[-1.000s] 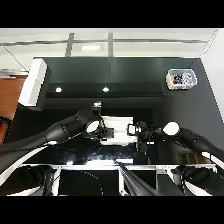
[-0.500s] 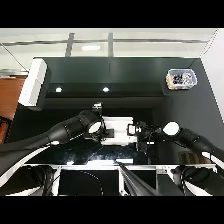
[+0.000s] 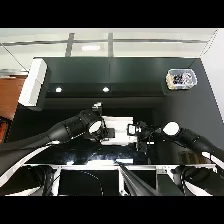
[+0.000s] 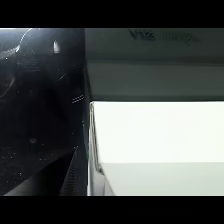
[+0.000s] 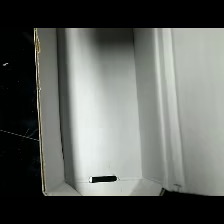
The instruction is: Fold the box and place the chain.
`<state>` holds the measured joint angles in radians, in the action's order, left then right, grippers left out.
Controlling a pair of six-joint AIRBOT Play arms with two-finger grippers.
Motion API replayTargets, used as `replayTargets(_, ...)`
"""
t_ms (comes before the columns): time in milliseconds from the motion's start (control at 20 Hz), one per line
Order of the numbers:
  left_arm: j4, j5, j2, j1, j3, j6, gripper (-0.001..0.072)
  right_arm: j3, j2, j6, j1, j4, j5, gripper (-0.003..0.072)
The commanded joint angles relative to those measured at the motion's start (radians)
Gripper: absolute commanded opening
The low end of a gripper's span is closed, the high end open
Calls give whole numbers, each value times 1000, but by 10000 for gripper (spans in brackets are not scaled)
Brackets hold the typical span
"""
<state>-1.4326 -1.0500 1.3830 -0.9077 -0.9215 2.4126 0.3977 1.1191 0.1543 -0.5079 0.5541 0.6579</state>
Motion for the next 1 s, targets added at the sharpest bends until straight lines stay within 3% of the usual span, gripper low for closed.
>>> replayTargets(0,-5,-6,5,-1,-2,4,188,0,0,0,-1,0,0,205)
replayTargets(100,-3,-5,8,-1,-2,3,48,0,0,0,-1,0,0,205)
replayTargets(300,3,-5,11,-1,-3,-20,22,0,0,0,-1,0,0,207)
replayTargets(350,3,-7,11,0,-3,-26,22,0,0,-6,-1,-1,0,351)
replayTargets(400,3,-7,11,0,-3,-26,22,0,0,-10,-1,0,0,577)
replayTargets(450,3,-7,11,0,-3,-26,22,1,0,-26,-1,0,0,599)
replayTargets(650,-2,-10,10,1,-3,-27,22,1,-62,-91,0,29,36,599)
replayTargets(850,-6,-14,10,0,-3,-53,22,3,-197,-124,2,170,114,598)
replayTargets(950,-19,-22,10,0,-3,-53,22,2,-204,-132,2,219,151,598)
